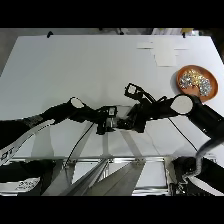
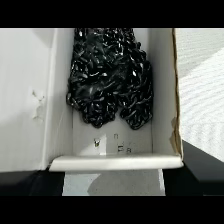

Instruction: Fold the box and place the chain.

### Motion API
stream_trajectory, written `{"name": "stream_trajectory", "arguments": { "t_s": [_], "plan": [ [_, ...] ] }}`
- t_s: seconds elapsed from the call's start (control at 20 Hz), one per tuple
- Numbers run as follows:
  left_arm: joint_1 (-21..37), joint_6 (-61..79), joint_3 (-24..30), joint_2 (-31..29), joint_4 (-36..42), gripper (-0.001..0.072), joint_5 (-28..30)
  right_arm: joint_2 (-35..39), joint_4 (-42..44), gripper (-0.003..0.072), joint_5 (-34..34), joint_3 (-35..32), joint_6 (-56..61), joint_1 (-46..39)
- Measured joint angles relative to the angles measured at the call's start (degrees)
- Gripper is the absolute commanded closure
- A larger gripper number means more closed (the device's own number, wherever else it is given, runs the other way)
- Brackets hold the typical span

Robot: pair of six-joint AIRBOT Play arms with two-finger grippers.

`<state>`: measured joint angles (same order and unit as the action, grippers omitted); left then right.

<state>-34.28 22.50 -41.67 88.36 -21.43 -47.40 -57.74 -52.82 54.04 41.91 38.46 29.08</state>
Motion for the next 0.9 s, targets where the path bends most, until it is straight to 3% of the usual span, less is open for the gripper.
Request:
{"name": "stream_trajectory", "arguments": {
  "t_s": [0.15,0.25,0.5,0.9],
  "plan": [
    [0.00,0.00,0.00,0.00,0.00,0.0350,0.00,3.67,-1.38,0.0470,3.08,-0.09,-5.05,-3.78],
    [0.00,0.00,0.00,0.00,0.00,0.0350,0.00,6.62,-2.40,0.0537,6.32,-0.11,-9.75,-8.39],
    [0.00,0.00,0.00,0.00,0.00,0.0350,0.00,9.53,-3.82,0.0533,10.69,-2.71,-18.93,-17.88],
    [0.00,-0.02,0.00,0.00,0.00,0.0350,-0.02,6.36,-2.40,0.0533,3.72,-16.20,-37.35,-20.70]
  ]
}}
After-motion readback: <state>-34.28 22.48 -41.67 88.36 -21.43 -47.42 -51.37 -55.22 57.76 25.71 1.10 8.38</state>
